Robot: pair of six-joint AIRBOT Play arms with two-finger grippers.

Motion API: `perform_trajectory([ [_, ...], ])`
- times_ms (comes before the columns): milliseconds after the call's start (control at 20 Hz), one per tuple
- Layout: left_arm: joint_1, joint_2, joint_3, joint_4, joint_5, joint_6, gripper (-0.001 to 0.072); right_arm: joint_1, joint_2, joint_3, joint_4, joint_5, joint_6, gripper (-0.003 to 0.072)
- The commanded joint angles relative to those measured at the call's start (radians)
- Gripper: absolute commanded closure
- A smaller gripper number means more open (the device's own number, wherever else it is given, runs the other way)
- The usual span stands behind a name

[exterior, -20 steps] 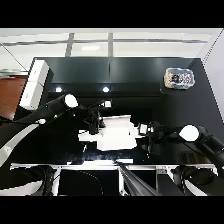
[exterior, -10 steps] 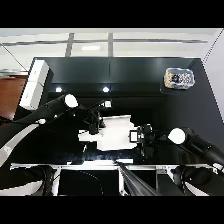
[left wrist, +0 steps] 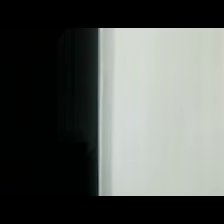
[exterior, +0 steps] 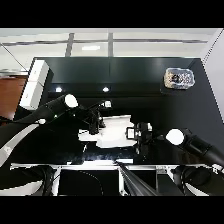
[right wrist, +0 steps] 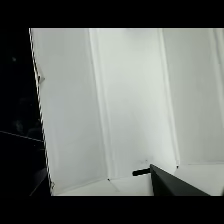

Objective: Fold the box and place the chain.

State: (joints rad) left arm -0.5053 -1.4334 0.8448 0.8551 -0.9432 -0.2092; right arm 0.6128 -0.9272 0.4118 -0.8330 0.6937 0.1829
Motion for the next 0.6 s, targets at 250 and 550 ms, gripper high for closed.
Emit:
perform_trajectory([
  [250, -0.015, 0.043, 0.0, 0.001, -0.007, 0.004, 0.0677, -0.115, 0.025, 0.059, -0.01, -0.003, 0.034, -0.0016],
  [550, -0.048, 0.043, 0.0, 0.002, -0.007, 0.048, 0.0678, -0.112, 0.018, 0.058, 0.028, 0.001, 0.025, -0.0015],
])
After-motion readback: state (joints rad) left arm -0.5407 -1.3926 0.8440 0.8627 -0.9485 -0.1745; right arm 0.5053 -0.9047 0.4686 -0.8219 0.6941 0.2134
